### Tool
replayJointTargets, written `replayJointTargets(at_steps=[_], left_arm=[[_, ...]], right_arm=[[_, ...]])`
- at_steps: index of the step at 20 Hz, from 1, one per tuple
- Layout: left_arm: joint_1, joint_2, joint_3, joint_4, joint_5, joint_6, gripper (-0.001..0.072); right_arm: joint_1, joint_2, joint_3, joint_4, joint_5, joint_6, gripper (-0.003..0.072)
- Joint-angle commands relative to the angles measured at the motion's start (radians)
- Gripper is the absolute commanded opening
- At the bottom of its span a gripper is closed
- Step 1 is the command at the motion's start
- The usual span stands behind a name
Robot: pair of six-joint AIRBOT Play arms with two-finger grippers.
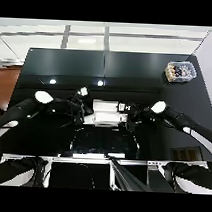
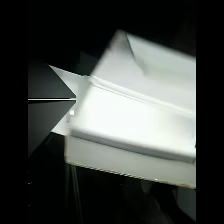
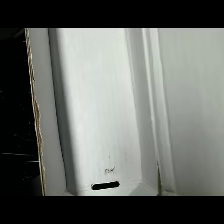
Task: Fold the box and place the chain.
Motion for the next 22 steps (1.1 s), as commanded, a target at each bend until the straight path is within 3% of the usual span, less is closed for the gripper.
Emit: replayJointTargets(at_steps=[1, 4, 5, 6, 8, 10, 12, 17, 22], left_arm=[[0.101, 0.146, 0.004, 0.278, -0.077, -0.409, 0.0022], [0.251, 0.185, 0.002, 0.625, -0.157, -1.078, 0.0023], [0.325, 0.179, -0.008, 0.666, -0.198, -1.224, 0.0024], [0.400, 0.175, -0.029, 0.607, -0.230, -1.246, 0.0024], [0.515, 0.145, -0.084, 0.349, -0.298, -1.154, 0.0024], [0.547, 0.087, -0.130, 0.162, -0.353, -1.015, 0.0022], [0.517, 0.014, -0.143, 0.113, -0.335, -0.966, 0.0022], [0.354, -0.106, -0.137, 0.024, -0.165, -0.983, 0.0022], [0.176, -0.187, -0.051, 0.007, -0.139, -0.977, 0.0022]], right_arm=[[0.001, 0.000, 0.000, 0.000, 0.000, 0.000, 0.0106], [0.001, 0.000, 0.000, 0.000, 0.000, 0.000, 0.0107], [0.001, 0.000, 0.000, 0.000, 0.000, 0.000, 0.0106], [0.001, 0.000, 0.000, 0.000, 0.000, 0.000, 0.0106], [0.001, 0.000, 0.000, 0.000, 0.000, 0.000, 0.0106], [0.001, 0.000, 0.000, 0.000, 0.000, 0.000, 0.0107], [0.001, 0.000, 0.000, 0.000, 0.000, 0.000, 0.0106], [0.001, 0.000, 0.000, 0.000, 0.000, 0.000, 0.0106], [0.001, 0.000, 0.000, 0.000, 0.000, 0.000, 0.0106]])
